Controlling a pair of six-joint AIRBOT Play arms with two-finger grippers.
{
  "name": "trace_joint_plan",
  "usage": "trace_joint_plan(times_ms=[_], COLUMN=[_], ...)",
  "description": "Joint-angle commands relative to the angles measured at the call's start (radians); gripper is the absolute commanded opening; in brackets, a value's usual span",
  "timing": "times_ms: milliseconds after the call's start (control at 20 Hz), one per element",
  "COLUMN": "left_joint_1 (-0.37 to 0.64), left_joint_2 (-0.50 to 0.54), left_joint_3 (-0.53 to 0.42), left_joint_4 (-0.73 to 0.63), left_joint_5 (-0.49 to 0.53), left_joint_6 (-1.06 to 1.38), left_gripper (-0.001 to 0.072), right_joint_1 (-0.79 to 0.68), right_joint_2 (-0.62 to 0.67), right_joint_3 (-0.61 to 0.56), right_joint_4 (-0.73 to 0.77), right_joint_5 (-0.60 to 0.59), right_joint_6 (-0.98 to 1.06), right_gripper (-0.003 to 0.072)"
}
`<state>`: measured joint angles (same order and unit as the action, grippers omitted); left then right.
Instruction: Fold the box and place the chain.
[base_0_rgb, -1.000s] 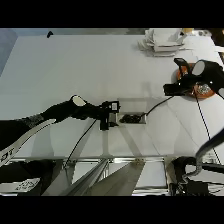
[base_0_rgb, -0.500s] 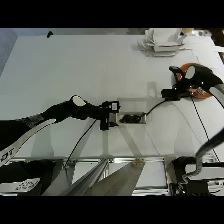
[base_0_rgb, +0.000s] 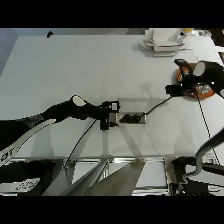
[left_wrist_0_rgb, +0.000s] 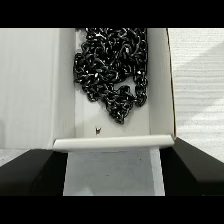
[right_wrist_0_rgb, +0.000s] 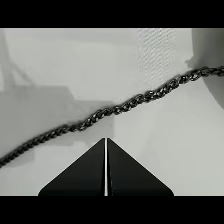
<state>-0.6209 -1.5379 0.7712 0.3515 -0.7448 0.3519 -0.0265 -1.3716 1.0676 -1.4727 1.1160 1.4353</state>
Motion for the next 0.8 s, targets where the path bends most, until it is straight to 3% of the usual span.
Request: trace_joint_plan(times_ms=[0,150,300,350,400,650,750], left_joint_1=[0.0,0.0,0.0,0.0,0.0,0.0,0.0], left_joint_2=[0.0,0.0,0.0,0.0,0.0,0.0,0.0], left_joint_3=[0.0,0.0,0.0,0.0,0.0,0.0,0.0], left_joint_4=[0.0,0.0,0.0,0.0,0.0,0.0,0.0], left_joint_5=[0.0,0.0,0.0,0.0,0.0,0.0,0.0], left_joint_6=[0.0,0.0,0.0,0.0,0.0,0.0,0.0], left_gripper=[0.0205,0.0205,0.0205,0.0205,0.0205,0.0205,0.0205], right_joint_1=[0.001,0.015,0.017,0.017,0.017,0.017,0.017], right_joint_2=[0.089,0.082,0.074,0.06,0.039,-0.086,-0.106], right_joint_3=[-0.003,-0.024,-0.106,-0.126,-0.134,-0.134,-0.134], right_joint_4=[0.015,0.014,0.004,-0.008,-0.014,-0.013,-0.013], right_joint_5=[-0.012,-0.05,-0.168,-0.191,-0.196,-0.198,-0.198], right_joint_6=[-0.003,0.0,0.001,0.001,0.001,0.006,0.007], right_gripper=[0.0022,0.0337,0.0334,0.0302,0.0274,0.0271,0.0222])
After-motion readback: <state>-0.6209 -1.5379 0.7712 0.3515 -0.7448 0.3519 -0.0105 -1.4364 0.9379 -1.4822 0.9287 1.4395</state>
